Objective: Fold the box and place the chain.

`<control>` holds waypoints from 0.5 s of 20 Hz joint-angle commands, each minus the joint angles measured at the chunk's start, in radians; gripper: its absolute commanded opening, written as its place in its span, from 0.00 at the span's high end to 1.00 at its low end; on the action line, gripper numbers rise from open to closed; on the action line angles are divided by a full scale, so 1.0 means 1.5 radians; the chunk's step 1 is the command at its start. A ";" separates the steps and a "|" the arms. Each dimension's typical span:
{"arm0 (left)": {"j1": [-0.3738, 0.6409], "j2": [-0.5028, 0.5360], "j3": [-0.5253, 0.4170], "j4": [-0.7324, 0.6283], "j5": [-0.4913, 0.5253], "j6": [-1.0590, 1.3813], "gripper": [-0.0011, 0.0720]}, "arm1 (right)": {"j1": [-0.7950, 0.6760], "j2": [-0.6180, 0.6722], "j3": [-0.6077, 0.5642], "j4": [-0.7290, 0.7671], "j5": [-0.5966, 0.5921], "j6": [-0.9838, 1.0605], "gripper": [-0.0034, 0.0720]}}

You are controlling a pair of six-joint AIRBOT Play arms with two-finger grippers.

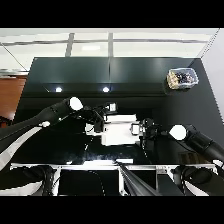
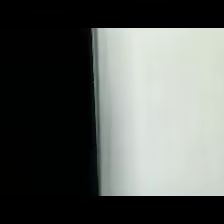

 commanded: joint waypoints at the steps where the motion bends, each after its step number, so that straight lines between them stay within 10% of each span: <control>1: -0.001 -0.001 0.000 0.001 0.000 0.000 0.95 | 0.003 -0.005 0.023 -0.056 0.039 0.001 0.05; 10: -0.001 -0.001 0.000 0.001 0.000 0.000 0.95 | 0.004 -0.005 0.037 -0.123 0.099 0.034 0.05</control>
